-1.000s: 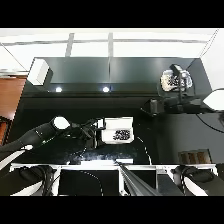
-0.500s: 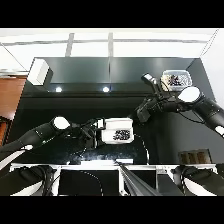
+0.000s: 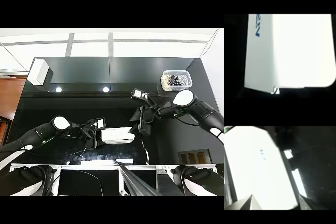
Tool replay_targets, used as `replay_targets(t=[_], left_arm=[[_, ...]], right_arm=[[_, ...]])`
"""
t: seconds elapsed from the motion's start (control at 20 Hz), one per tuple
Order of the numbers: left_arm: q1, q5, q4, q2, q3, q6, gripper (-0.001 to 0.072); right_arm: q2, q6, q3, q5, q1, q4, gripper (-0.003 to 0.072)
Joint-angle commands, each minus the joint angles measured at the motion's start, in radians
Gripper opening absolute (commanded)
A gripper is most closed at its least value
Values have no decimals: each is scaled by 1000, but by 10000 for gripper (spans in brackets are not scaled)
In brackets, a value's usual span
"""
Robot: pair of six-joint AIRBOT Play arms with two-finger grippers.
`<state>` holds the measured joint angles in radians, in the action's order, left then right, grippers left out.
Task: Fold the box and place the chain.
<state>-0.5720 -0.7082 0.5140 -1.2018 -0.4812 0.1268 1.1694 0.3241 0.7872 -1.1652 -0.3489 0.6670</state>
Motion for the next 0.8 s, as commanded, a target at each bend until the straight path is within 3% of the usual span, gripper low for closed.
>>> replay_targets(t=[0.0, 0.1, 0.15, 0.2, 0.35, 0.4, 0.75], left_arm=[[-1, 1, 0, -1, 0, 0, 331], [-1, 1, 0, -1, 0, 0, 331], [-1, 1, 0, -1, 0, 0, 331], [-1, 1, 0, -1, 0, 0, 331], [-1, 1, 0, -1, 0, 0, 331], [-1, 1, 0, -1, 0, 0, 331], [-1, 1, 0, -1, 0, 0, 331]], right_arm=[[1, -72, -6, 48, -66, -1, 681], [1, -83, -6, 77, -88, -1, 679], [1, -83, -6, 71, -93, -1, 554], [1, -82, -6, 63, -100, 5, 489], [1, -81, -6, 64, -132, 43, 472], [1, -81, -6, 64, -139, 44, 287], [-8, -69, -6, 73, -145, 48, 167]])
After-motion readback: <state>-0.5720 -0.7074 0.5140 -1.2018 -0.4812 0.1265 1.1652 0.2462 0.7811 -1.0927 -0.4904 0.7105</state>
